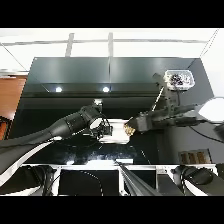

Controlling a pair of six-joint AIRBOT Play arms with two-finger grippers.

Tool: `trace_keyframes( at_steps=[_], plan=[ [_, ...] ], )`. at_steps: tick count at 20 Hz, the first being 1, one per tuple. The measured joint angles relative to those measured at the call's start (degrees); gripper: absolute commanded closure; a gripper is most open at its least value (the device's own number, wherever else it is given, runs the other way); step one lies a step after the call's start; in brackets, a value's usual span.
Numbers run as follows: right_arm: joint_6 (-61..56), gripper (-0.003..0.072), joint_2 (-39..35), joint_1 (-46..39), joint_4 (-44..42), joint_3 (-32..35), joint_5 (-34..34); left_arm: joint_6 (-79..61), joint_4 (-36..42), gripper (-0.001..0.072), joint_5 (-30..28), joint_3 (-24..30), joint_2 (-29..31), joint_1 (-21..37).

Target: Fold the box and place the chain.

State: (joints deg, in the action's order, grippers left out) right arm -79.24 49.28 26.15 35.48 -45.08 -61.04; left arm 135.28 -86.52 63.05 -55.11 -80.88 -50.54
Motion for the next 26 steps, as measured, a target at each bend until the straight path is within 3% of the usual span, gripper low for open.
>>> trace_keyframes(
  at_steps=[5,7,13,16,17,18,19,23,26],
  plan=[
    [-0.3,0.0661,5.8,6.3,-0.7,1.5,8.5,0.0,0.0,0.0682,0.0,0.0,0.0,0.0],
    [-1.5,0.0243,7.5,7.0,0.4,1.7,9.4,0.0,0.0,0.0682,0.0,0.0,0.0,0.0],
    [-3.2,0.0233,7.1,-3.1,5.3,0.8,3.2,0.0,0.0,0.0682,0.0,0.0,0.0,0.0],
    [-2.9,0.0232,5.8,-11.8,14.1,0.8,1.3,0.0,0.0,0.0682,0.0,0.0,0.0,0.0],
    [-3.9,0.0230,5.7,-14.1,18.5,1.2,2.3,0.0,0.0,0.0682,0.0,0.0,0.0,0.0],
    [-6.3,0.0050,5.7,-16.3,23.6,1.8,4.6,0.0,0.0,0.0682,0.0,0.0,0.0,0.0],
    [-9.0,-0.0034,6.4,-18.1,28.2,2.3,7.5,0.0,0.0,0.0682,0.0,0.0,0.0,0.0],
    [-15.4,-0.0034,13.6,-21.5,37.5,1.6,19.7,0.0,0.0,0.0681,0.0,0.0,0.0,0.0],
    [-21.6,-0.0034,23.2,-22.9,39.7,-4.0,24.8,0.0,0.0,0.0682,0.0,0.0,0.0,0.0]
  ],
)
